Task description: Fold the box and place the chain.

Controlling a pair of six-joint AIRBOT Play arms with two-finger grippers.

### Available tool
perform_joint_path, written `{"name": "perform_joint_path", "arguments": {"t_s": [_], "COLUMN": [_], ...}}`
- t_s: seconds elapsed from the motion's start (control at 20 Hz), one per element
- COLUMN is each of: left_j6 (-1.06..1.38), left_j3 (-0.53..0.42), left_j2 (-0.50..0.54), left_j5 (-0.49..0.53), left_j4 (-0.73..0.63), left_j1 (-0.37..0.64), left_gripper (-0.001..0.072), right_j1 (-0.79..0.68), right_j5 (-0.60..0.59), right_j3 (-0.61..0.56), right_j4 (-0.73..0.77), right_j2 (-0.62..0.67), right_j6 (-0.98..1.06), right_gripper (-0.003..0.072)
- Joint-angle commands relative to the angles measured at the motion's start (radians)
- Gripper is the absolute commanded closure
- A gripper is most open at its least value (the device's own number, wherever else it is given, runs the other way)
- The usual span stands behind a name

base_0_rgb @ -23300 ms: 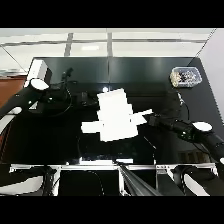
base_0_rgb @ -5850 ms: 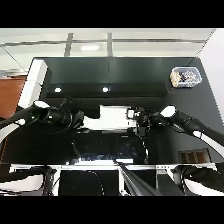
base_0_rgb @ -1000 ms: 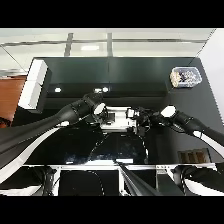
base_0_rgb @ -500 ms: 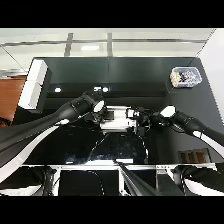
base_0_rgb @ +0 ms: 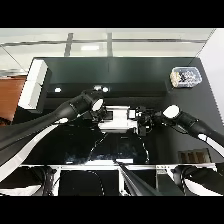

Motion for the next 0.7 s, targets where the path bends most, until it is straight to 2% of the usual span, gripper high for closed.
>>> {"name": "perform_joint_path", "arguments": {"t_s": [0.0, 0.05, 0.15, 0.2, 0.4, 0.65], "left_j6": [0.010, 0.010, 0.010, 0.010, 0.010, 0.010], "left_j3": [0.001, 0.001, 0.001, 0.001, 0.001, 0.001], "left_j2": [0.000, 0.000, 0.000, 0.000, 0.000, 0.000], "left_j5": [0.016, 0.016, 0.014, 0.015, 0.013, 0.013], "left_j4": [-0.005, -0.005, -0.005, -0.004, -0.005, -0.004], "left_j1": [0.001, 0.001, 0.001, 0.001, 0.001, 0.001], "left_gripper": [0.0686, 0.0686, 0.0686, 0.0686, 0.0686, 0.0685], "right_j1": [0.000, 0.000, 0.000, 0.001, 0.004, 0.034], "right_j5": [0.009, 0.010, 0.027, 0.038, 0.046, 0.010], "right_j3": [0.000, 0.000, 0.000, 0.000, 0.000, 0.000], "right_j4": [-0.040, -0.040, -0.040, -0.039, -0.027, 0.152], "right_j2": [0.029, 0.029, 0.029, 0.029, 0.027, -0.034], "right_j6": [0.005, 0.006, 0.006, 0.008, 0.099, 0.108], "right_gripper": [0.0030, 0.0234, 0.0469, 0.0494, 0.0495, 0.0493]}}
